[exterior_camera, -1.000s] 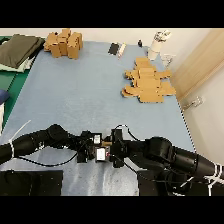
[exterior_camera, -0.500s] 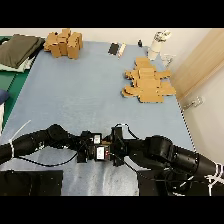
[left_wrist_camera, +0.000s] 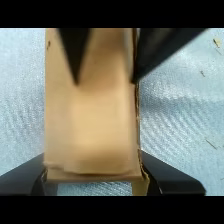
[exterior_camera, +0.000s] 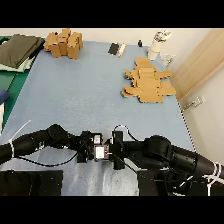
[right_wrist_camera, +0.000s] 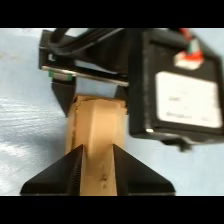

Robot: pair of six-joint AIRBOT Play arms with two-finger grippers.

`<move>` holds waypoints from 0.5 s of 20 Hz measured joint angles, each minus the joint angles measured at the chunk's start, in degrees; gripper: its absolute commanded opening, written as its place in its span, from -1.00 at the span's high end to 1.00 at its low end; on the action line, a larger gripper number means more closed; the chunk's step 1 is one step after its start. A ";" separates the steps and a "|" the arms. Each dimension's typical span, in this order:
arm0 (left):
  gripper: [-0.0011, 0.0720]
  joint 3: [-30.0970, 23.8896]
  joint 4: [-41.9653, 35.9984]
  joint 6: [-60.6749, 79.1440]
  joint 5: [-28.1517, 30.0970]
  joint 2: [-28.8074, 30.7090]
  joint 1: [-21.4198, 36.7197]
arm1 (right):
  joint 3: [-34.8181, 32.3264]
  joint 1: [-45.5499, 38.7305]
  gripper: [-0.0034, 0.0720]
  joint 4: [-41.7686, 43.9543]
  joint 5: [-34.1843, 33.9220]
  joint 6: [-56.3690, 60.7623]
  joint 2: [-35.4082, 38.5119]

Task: Fold the box.

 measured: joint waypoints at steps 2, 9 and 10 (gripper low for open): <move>-0.46 0.00 0.00 0.00 0.02 0.00 0.00 | -0.04 0.46 0.35 1.42 -0.48 0.02 -0.57; -0.46 0.00 -0.02 0.02 0.00 0.00 0.00 | -0.28 2.75 0.10 0.28 -0.59 4.24 -1.03; -0.46 0.00 -0.02 0.00 0.00 0.00 0.00 | -0.28 3.43 -0.15 -1.05 -0.35 5.86 -0.90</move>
